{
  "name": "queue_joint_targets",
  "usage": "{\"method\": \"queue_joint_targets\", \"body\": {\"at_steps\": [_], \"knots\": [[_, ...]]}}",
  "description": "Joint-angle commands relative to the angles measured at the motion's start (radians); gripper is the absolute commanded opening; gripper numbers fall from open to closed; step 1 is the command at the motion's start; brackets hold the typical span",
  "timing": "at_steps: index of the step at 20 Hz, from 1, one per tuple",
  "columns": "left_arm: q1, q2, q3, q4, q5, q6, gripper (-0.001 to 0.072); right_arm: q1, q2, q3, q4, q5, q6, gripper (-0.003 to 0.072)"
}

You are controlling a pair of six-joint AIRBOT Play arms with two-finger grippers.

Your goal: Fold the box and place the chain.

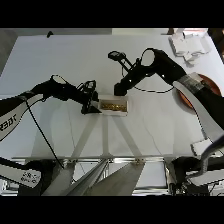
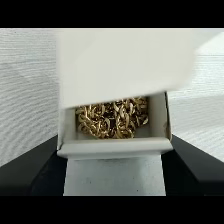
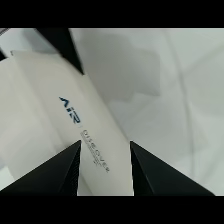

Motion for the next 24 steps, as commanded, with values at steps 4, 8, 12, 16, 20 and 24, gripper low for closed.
{"method": "queue_joint_targets", "body": {"at_steps": [4, 8, 12, 16, 20, 24], "knots": [[0.001, 0.0, 0.0, 0.0, 0.0, 0.0, 0.0337, 0.035, 0.0, -0.003, 0.074, 0.048, -0.182, 0.0337], [0.001, 0.0, 0.0, 0.0, 0.0, 0.0, 0.0337, 0.079, 0.042, -0.053, 0.062, -0.049, -0.312, 0.0411], [0.001, 0.0, 0.0, 0.0, 0.0, 0.0, 0.0337, 0.106, 0.129, -0.17, -0.016, -0.213, -0.353, 0.0411], [0.001, 0.0, 0.0, 0.0, 0.0, 0.0, 0.0337, 0.134, 0.151, -0.253, -0.091, -0.265, -0.352, 0.039], [0.001, 0.0, 0.0, 0.0, 0.0, 0.0, 0.0337, 0.172, 0.153, -0.257, -0.096, -0.302, -0.352, 0.0312], [0.001, 0.0, 0.0, 0.0, 0.0, 0.0, 0.0337, 0.19, 0.153, -0.262, -0.096, -0.3, -0.336, 0.0288]]}}
